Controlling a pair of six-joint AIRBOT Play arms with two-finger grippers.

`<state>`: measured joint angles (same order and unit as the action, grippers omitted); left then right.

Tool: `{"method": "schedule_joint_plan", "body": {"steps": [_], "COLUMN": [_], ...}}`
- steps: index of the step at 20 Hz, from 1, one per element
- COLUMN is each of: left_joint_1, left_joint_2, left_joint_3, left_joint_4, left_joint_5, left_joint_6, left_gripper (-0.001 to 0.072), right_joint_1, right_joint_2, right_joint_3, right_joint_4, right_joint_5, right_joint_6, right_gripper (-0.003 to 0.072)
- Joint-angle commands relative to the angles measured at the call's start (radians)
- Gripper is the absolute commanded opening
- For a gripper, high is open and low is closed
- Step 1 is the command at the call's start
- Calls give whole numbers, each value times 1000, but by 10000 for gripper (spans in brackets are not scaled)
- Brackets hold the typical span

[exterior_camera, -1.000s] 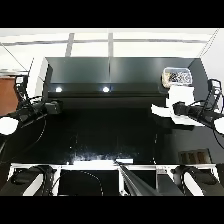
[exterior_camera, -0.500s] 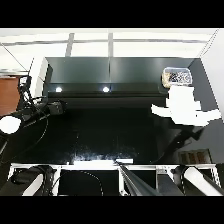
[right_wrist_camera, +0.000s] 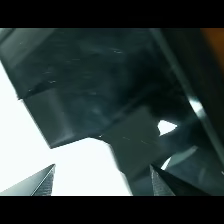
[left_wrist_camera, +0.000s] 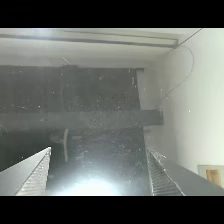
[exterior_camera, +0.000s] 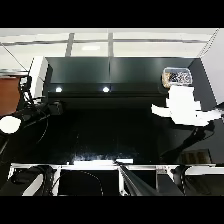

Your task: Fold the box and place the chain.

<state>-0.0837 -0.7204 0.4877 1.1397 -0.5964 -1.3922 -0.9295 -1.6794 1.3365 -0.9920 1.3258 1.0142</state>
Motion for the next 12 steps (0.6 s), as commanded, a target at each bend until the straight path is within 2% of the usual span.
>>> {"method": "schedule_joint_plan", "body": {"steps": [1,3,4,5,7,9,12], "left_joint_1": [0,0,0,0,0,0,0], "left_joint_2": [-1,-1,-1,-1,-1,-1,0], "left_joint_3": [0,0,0,0,0,0,0], "left_joint_4": [-1,0,0,0,0,0,0], "left_joint_5": [-26,-40,-46,-50,-60,-68,-69], "left_joint_6": [0,0,0,0,0,0,0], "left_gripper": [709,708,708,708,708,708,708], "right_joint_1": [47,66,70,71,71,72,85], "right_joint_2": [-95,-95,-95,-95,-94,-79,3], "right_joint_3": [82,82,82,82,82,69,-18], "right_joint_4": [-34,-56,-59,-69,-73,-24,66], "right_joint_5": [109,122,142,159,215,268,248], "right_joint_6": [-62,-61,-60,-41,-32,-31,-50], "right_gripper": [674,670,420,308,10,17,16]}}
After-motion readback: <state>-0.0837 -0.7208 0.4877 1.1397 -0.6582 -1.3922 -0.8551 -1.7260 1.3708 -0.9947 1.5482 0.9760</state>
